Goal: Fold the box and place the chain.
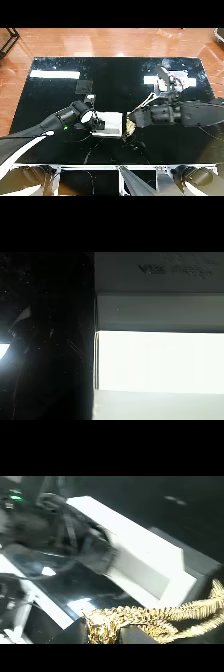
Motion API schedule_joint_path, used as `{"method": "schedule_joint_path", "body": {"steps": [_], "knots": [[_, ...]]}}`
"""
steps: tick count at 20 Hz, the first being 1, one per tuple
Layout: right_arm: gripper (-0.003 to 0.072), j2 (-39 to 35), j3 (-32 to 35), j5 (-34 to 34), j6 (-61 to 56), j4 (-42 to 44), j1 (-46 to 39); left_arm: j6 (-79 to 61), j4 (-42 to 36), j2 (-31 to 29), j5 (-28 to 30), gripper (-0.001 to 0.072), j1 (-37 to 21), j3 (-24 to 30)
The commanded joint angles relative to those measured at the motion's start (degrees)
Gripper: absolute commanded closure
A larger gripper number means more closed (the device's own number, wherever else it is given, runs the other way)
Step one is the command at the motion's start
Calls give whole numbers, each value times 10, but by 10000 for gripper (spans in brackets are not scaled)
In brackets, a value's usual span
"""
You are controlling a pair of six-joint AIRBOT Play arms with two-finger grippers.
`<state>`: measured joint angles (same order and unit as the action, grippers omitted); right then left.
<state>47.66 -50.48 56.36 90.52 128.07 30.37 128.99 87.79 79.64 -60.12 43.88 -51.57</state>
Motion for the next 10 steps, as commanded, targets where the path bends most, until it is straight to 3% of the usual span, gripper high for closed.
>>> {"method": "schedule_joint_path", "body": {"steps": [1, 10], "knots": [[667, 44, 1, -77, 14, 41, 50, 0, 0, 0, 3, 684, 0, 0], [665, 142, 1, -98, 17, 38, 78, 0, 0, 0, 5, 684, 0, 0]]}}
